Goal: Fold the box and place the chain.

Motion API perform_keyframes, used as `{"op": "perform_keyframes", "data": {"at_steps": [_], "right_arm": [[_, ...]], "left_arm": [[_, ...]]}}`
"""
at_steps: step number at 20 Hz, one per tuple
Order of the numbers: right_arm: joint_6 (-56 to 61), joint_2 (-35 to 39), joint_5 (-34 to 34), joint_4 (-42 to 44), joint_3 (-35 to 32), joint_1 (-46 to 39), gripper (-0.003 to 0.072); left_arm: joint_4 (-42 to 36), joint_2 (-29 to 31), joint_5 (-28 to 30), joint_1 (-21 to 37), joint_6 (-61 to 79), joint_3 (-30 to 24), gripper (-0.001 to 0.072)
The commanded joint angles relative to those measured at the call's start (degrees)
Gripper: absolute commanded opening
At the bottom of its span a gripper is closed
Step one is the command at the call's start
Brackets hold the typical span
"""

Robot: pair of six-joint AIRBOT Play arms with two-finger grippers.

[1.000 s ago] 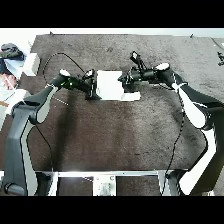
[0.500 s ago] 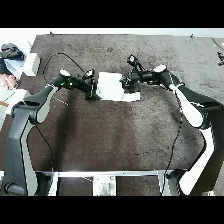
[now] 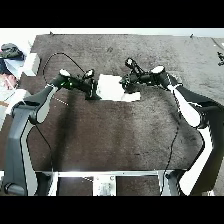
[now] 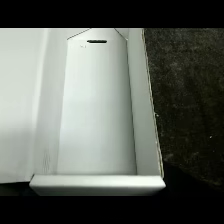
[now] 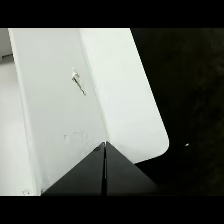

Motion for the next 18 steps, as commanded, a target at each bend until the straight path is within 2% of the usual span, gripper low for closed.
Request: {"op": "perform_keyframes", "data": {"at_steps": [1, 3, 6, 7, 8, 9, 10, 16, 17, 18], "right_arm": [[0.1, 3.0, 0.3, 0.1, 0.6, -0.2, 0.0008], [0.3, 6.3, 2.1, -2.2, 0.6, -1.0, 0.0009], [9.9, 12.0, 6.1, -13.0, 0.6, -2.1, 0.001], [12.5, 13.4, 8.3, -17.1, 0.6, -2.2, 0.0043], [14.6, 14.4, 10.4, -21.1, 0.6, -2.2, 0.0213], [15.8, 14.6, 12.6, -22.6, 0.6, -2.1, 0.047], [15.9, 14.6, 14.1, -22.9, 0.1, -1.8, 0.0539], [9.3, 12.8, 13.3, -26.9, -6.3, 2.0, 0.0557], [8.5, 12.7, 11.8, -26.9, -7.9, 2.6, 0.0682], [8.5, 12.7, 9.9, -27.0, -9.2, 3.1, 0.0685]], "left_arm": [[0.0, 0.0, 0.0, 0.0, 0.0, 0.0, 0.0405], [0.0, 0.0, 0.0, 0.0, 0.0, 0.0, 0.0405], [0.0, 0.0, 0.0, 0.0, 0.0, 0.0, 0.0405], [0.0, 0.0, 0.0, 0.0, 0.0, 0.0, 0.0405], [0.0, 0.0, 0.1, 0.0, 0.0, 0.0, 0.0405], [0.0, 0.0, 0.2, 0.0, 0.0, 0.0, 0.0405], [0.0, 0.0, 0.2, 0.0, 0.0, 0.0, 0.0405], [0.0, 0.0, 0.2, 0.0, 0.0, 0.0, 0.0405], [0.0, 0.0, 0.2, 0.0, 0.0, 0.0, 0.0405], [0.0, 0.0, 0.2, 0.0, 0.0, 0.0, 0.0405]]}}
